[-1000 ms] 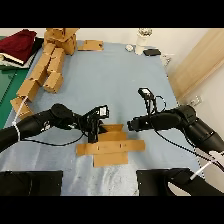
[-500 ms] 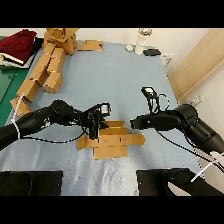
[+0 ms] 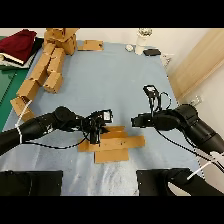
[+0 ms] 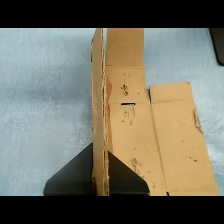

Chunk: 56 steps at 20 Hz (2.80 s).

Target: Fold the box.

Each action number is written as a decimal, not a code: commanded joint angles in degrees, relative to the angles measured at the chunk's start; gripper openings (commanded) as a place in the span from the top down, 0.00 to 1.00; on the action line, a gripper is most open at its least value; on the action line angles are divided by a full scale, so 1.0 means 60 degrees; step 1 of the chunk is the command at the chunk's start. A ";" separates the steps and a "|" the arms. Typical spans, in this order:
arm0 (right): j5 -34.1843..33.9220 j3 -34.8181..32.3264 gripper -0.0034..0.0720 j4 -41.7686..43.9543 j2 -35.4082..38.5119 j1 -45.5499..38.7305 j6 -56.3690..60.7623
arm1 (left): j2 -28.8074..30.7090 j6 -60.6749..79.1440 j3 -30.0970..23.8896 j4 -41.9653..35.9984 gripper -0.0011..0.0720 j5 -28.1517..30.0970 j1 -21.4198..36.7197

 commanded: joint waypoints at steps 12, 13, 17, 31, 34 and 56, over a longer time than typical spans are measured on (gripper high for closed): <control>0.0175 -0.0004 0.95 0.0036 0.0000 0.0015 0.0146 | -0.0004 0.0634 -0.0506 -0.1195 0.97 -0.0372 -0.0124; 0.0200 -0.0004 0.95 0.0047 0.0000 0.0015 0.0146 | -0.0004 0.0634 -0.0579 -0.1195 0.97 -0.0382 -0.0127; 0.0280 -0.0004 0.95 0.0062 0.0000 0.0015 0.0146 | -0.0004 0.0637 -0.0867 -0.1191 0.97 -0.0448 -0.0124; 0.0452 -0.0007 0.95 0.0073 0.0000 0.0011 0.0142 | 0.0011 0.0554 -0.0896 -0.0758 0.97 -0.1188 -0.0106; 0.0452 -0.0007 0.95 0.0073 -0.0004 0.0011 0.0142 | 0.0127 0.0554 -0.0849 -0.0736 0.97 -0.1188 -0.0102; -0.0259 0.0000 0.95 -0.0004 0.0310 0.0018 0.0138 | -0.0051 0.0299 -0.0831 -0.0401 0.97 -0.1246 0.0273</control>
